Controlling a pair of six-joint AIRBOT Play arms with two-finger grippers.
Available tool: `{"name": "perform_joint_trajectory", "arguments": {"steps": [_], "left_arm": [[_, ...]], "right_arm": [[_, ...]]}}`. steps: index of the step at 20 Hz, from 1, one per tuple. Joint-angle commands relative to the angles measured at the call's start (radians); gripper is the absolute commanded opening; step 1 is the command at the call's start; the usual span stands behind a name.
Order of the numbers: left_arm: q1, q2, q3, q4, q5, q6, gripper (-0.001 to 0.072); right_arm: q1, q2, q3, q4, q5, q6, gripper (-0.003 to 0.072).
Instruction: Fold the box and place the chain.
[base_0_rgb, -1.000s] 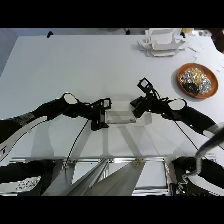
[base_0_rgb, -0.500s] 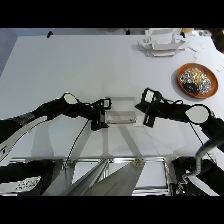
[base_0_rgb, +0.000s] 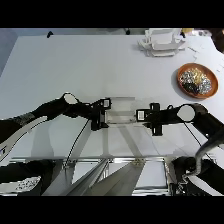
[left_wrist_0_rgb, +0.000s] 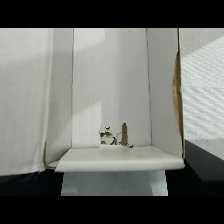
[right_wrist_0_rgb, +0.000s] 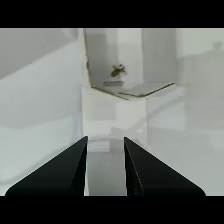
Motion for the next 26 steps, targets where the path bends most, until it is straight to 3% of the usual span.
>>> {"name": "perform_joint_trajectory", "arguments": {"steps": [1, 8, 10, 13, 16, 21, 26], "left_arm": [[0.0, 0.0, 0.0, 0.0, 0.014, 0.0, 0.0179], [0.0, 0.001, 0.0, 0.0, 0.014, 0.0, 0.0179], [0.0, 0.001, 0.0, 0.0, 0.014, 0.0, 0.0179], [0.0, 0.0, 0.0, 0.0, 0.014, 0.0, 0.0179], [0.0, 0.001, 0.0, 0.0, 0.014, 0.0, 0.0179], [0.0, 0.001, 0.0, 0.0, 0.014, 0.0, 0.0179], [0.0, 0.001, 0.0, 0.0, 0.014, 0.0, 0.0179]], "right_arm": [[0.001, -0.053, 0.0, 0.021, -0.004, -0.098, 0.0233], [0.001, -0.123, 0.0, 0.142, -0.115, -0.208, 0.0212], [0.001, -0.136, -0.001, 0.2, -0.148, -0.212, 0.0149], [0.001, -0.138, -0.004, 0.236, -0.211, -0.217, 0.0151], [0.001, -0.138, -0.009, 0.267, -0.188, -0.272, 0.0151], [0.001, -0.138, -0.015, 0.449, -0.159, -0.372, 0.0149], [0.001, -0.139, -0.017, 0.488, -0.164, -0.406, 0.0146]]}}
